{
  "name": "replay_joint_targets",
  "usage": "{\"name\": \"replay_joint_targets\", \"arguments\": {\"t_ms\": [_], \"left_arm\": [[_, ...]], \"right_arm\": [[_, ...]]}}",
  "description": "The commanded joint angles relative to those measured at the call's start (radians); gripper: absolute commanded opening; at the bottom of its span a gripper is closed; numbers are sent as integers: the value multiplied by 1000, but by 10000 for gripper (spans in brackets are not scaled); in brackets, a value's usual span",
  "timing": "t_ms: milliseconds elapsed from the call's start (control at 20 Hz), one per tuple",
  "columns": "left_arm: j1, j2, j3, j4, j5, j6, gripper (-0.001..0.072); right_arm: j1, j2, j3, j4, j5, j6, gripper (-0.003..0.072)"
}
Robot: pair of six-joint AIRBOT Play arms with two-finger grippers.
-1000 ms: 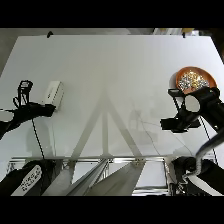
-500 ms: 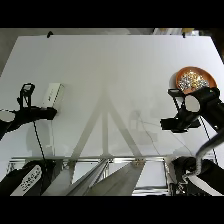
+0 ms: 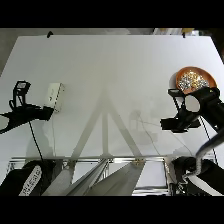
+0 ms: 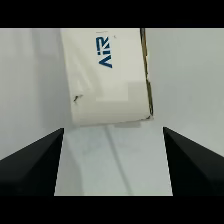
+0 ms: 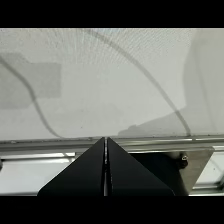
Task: Fold the box and place the chain.
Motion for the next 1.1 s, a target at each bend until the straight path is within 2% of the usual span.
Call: {"name": "replay_joint_targets", "arguments": {"t_ms": [0, 400, 600, 650, 750, 800, 850, 950, 1000, 1050], "left_arm": [[-3, 49, 0, 49, -51, -92, 697], [-111, 66, 0, 123, -174, -103, 691], [-122, 105, 0, 122, -235, -170, 687], [-125, 122, 0, 113, -249, -170, 621], [-157, 166, 0, 113, -277, -168, 312], [-177, 188, 0, 116, -291, -167, 236], [-198, 210, 0, 122, -298, -167, 185], [-227, 245, 0, 123, -297, -167, 185], [-237, 257, 0, 123, -296, -165, 163], [-245, 268, 0, 123, -292, -164, 62]], "right_arm": [[-1, 1, 0, 0, 0, 0, 17], [-1, 1, 0, 0, 0, 0, 17], [-1, 1, 0, 0, 0, 0, 17], [-1, 0, 0, 0, 0, 0, 17], [-1, 1, 0, 0, 0, 0, 17], [-1, 1, 0, 0, 0, 0, 17], [-1, 1, 0, 0, 0, 0, 17], [-1, 0, 0, 0, 0, 0, 17], [-1, 0, 0, 0, 0, 0, 17], [-1, 0, 0, 0, 0, 0, 17]]}}
